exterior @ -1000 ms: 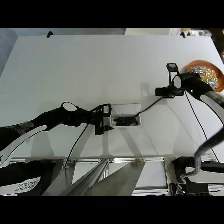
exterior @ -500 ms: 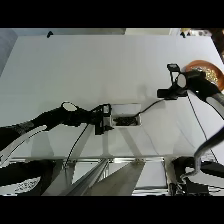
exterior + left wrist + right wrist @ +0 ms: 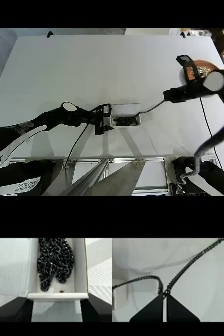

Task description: Fold the box and place the chain.

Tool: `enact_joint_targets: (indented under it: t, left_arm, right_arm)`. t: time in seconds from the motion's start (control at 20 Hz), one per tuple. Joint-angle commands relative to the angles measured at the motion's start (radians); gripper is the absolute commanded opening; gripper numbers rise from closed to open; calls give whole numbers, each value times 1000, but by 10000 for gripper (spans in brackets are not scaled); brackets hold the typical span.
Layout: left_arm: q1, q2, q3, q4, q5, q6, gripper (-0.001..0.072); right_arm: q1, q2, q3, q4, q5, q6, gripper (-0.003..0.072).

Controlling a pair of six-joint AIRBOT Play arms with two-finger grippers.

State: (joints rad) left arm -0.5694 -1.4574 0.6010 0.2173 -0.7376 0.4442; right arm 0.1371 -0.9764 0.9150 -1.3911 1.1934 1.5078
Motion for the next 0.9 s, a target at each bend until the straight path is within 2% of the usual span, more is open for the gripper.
enact_joint_targets:
  t: [0.0,0.3,0.6,0.85]
  left_arm:
    - [0,0,0,0,0,0,134]
    - [0,0,0,0,0,0,134]
    - [0,0,0,0,0,0,134]
    - [0,0,0,0,0,0,134]
  right_arm:
    - [1,150,-45,233,69,-103,18]
    - [1,262,-139,472,63,-218,18]
    - [1,308,-141,745,15,-337,18]
    - [1,304,-141,831,-47,-365,19]
